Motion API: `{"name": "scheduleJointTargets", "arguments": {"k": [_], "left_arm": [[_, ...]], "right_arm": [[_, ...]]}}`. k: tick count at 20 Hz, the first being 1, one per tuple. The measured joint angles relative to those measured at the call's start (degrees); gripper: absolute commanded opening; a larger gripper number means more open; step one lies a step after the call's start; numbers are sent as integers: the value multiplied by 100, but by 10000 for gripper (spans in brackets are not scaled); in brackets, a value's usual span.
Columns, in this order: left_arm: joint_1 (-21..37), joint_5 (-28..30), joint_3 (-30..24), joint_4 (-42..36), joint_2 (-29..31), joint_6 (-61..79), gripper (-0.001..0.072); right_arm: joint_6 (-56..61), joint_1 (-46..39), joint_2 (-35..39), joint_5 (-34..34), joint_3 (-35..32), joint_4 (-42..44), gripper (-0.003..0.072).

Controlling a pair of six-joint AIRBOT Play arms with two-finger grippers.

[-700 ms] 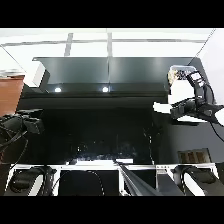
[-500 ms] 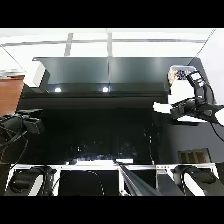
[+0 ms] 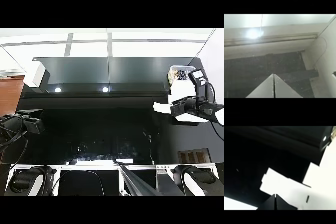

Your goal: Fold the box and place the chain.

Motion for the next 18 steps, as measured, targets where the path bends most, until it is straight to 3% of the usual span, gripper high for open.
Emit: {"name": "scheduleJointTargets", "arguments": {"k": [1,2,3,7,11,12,13,14,18], "left_arm": [[0,2,2,0,0,0,26],[0,2,0,0,0,0,26],[0,2,2,2,0,-2,26],[0,304,0,-24,0,-2,26],[0,1051,0,-282,0,-2,40],[0,1207,-2,-369,-4,0,254],[0,1303,-4,-435,-26,-2,609],[0,1368,-7,-492,-79,-2,711],[0,1084,22,-564,-918,-33,710]], "right_arm": [[15,0,-11,-96,-2,275,25],[15,0,-24,-232,-2,538,301],[15,0,-48,-404,-9,739,714],[518,-245,-326,-1178,9,481,713],[2435,-1867,-1198,-1303,483,-975,713],[2693,-2426,-1512,-1235,732,-1156,713],[2811,-2922,-1816,-1060,984,-1231,713],[2800,-3407,-2138,-920,1270,-1196,713],[1537,-4898,-3569,251,2594,-83,712]]}}
